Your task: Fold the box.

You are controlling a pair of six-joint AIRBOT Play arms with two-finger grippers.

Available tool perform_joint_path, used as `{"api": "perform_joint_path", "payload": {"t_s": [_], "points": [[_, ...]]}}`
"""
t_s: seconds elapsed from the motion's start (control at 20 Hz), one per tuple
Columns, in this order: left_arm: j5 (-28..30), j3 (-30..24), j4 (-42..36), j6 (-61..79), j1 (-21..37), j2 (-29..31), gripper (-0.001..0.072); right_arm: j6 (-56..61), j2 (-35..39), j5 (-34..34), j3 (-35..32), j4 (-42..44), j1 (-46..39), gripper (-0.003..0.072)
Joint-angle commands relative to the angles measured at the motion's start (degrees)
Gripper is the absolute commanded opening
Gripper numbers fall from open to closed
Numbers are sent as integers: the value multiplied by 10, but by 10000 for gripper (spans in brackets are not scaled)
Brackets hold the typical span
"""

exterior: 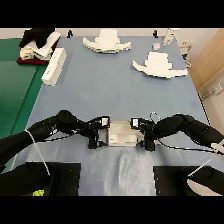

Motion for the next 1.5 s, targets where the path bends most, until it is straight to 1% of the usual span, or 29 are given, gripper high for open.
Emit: {"api": "perform_joint_path", "payload": {"t_s": [0.0, 0.15, 0.4, 0.75, 0.9, 1.05, 1.45], "points": [[13, -1, -31, 28, -19, -15, 697, 0, 0, 0, 0, 0, 0, 446], [29, -1, -45, 28, -30, -23, 697, 0, 0, 0, 0, 0, 0, 446], [67, -1, -46, 23, -50, -34, 697, 0, 0, 0, 0, 0, 0, 446], [72, -1, -45, 17, -50, -34, 696, 0, 0, 0, 0, 0, 0, 447], [78, -1, -37, 3, -54, -34, 696, 0, 0, 0, 0, 0, 0, 446], [80, -1, -14, -3, -68, -34, 696, 0, 0, 0, 0, 0, 0, 446], [81, -1, -14, -7, -72, -34, 696, 0, 0, 0, 0, 0, 0, 446]]}}
